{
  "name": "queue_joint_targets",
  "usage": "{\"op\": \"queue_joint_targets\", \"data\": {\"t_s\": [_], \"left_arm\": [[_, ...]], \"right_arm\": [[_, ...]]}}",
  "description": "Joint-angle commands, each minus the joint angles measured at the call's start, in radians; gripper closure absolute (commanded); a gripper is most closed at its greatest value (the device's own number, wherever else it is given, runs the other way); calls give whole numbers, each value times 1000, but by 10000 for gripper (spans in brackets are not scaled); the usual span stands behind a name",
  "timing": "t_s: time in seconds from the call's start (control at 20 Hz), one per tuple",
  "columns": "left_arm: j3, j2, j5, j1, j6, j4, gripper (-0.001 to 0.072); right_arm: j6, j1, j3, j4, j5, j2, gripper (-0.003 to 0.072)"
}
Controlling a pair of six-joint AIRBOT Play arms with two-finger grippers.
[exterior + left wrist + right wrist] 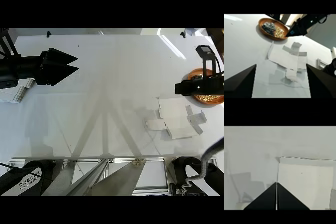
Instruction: Fold the box and place the chain.
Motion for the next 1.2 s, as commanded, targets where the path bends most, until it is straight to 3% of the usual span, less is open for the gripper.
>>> {"op": "queue_joint_targets", "data": {"t_s": [0.0, 0.2, 0.25, 0.35, 0.45, 0.55, 0.8, 0.9, 1.15], "left_arm": [[0, 1, 0, -1, 0, 0, 12], [0, 1, 0, -1, 0, 0, 12], [0, 1, 0, -1, 0, 0, 12], [0, 1, 0, -1, 0, 0, 12], [0, 1, 0, -1, 0, 0, 12], [0, 1, 0, -1, 0, 0, 12], [0, 1, 0, -1, 0, 0, 12], [0, 1, 0, -1, 0, 0, 12], [0, 1, 0, -1, 0, 0, 12]], "right_arm": [[0, 1, 58, 32, 49, 1, 676], [-3, 1, 176, -56, 178, 9, 673], [1, 1, 209, -108, 222, 10, 608], [0, 1, 257, -217, 304, 11, 409], [0, 0, 268, -369, 390, 14, 348], [-9, -19, 267, -460, 460, 12, 216], [-55, -166, 265, -459, 512, -35, 205], [-55, -213, 265, -439, 521, -85, 149], [-108, -225, 233, -411, 555, -237, 150]]}}
